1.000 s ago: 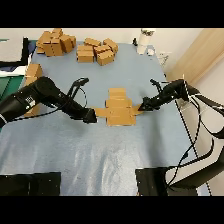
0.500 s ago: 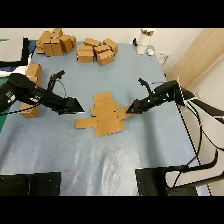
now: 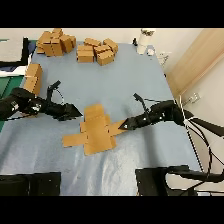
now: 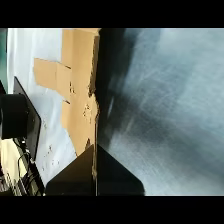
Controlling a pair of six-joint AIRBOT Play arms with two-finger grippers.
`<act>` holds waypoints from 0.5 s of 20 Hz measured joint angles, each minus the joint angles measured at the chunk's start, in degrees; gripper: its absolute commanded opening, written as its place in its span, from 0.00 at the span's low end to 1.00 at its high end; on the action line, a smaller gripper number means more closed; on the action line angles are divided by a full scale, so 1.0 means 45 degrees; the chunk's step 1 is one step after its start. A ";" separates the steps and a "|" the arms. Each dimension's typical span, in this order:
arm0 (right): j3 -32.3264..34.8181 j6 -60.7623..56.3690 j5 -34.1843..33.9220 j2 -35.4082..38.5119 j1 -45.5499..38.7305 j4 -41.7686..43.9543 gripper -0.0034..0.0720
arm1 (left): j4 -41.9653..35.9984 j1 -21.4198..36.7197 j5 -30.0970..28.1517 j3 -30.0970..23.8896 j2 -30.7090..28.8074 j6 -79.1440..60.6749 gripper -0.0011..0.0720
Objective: Fold the box.
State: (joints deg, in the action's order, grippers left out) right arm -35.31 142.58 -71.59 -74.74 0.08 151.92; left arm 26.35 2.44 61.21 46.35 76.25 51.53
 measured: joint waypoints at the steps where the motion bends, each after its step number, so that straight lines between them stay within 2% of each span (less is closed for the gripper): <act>1: 0.0170 0.0058 0.0243 0.0049 0.0155 0.0053 0.05 | -0.0223 0.0000 -0.0019 -0.0039 0.0243 -0.0160 0.82; 6: 0.0597 0.0194 0.1749 0.0350 0.1350 0.0160 0.05 | -0.0831 0.0000 -0.0015 -0.0102 0.0933 -0.0792 0.82; 10: 0.0685 0.0335 0.2263 0.1039 0.2016 0.0175 0.05 | -0.0874 0.0078 -0.0005 -0.0117 0.1069 -0.1127 0.82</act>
State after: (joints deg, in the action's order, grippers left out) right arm -32.23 144.09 -61.41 -70.06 9.15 152.70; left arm 22.41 2.79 61.19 45.82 81.06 46.46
